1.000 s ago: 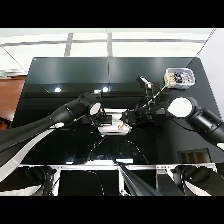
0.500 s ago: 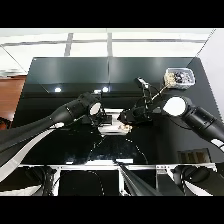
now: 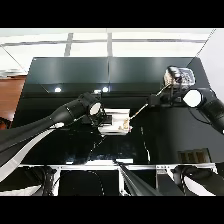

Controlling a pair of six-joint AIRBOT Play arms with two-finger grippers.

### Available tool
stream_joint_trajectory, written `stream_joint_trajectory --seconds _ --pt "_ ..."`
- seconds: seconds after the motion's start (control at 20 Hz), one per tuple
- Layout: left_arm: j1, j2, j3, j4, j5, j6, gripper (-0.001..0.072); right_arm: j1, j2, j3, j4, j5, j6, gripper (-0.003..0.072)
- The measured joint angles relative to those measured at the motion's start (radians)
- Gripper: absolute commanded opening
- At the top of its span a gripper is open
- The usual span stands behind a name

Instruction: Fold the box and place the chain.

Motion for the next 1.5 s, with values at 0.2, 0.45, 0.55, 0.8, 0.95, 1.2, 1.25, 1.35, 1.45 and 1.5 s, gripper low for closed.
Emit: stream_joint_trajectory --seconds 0.2,0.45,0.55,0.8,0.95,1.2,1.25,1.35,1.45,1.5 --pt "0.0 0.0 0.0 0.0 0.0 0.0 0.0031 -0.119 -0.135 0.033 -0.105 -0.158 0.14 0.072" --pt "0.0 0.0 0.0 0.0 0.0 0.0 0.0031 -0.198 -0.399 0.276 -0.108 -0.116 0.196 0.072" --pt "0.0 0.0 0.0 0.0 0.0 0.0 0.0031 -0.208 -0.491 0.369 -0.08 -0.077 0.205 0.0719" --pt "0.0 0.0 0.0 0.0 0.0 0.0 0.0031 -0.219 -0.595 0.468 -0.053 -0.016 0.213 0.0018" --pt "0.0 0.0 0.0 0.0 0.0 0.0 0.0031 -0.217 -0.599 0.482 -0.052 0.049 0.184 0.0017" --pt "0.0 0.0 0.0 0.0 0.0 0.0 0.0031 -0.126 -0.432 0.474 -0.052 0.187 -0.013 0.0017" --pt "0.0 0.0 0.0 0.0 0.0 0.0 0.0031 -0.094 -0.363 0.455 -0.05 0.211 -0.046 0.0017" --pt "0.0 0.0 0.0 0.0 0.0 0.0 0.0031 -0.034 -0.208 0.404 -0.042 0.237 -0.082 0.0017" --pt "0.0 0.0 0.0 0.0 0.0 0.0 0.0031 0.021 -0.038 0.342 -0.047 0.261 -0.084 0.0017" --pt "0.0 0.0 0.0 0.0 0.0 0.0 0.0031 0.043 0.037 0.322 -0.045 0.267 -0.075 0.0017"
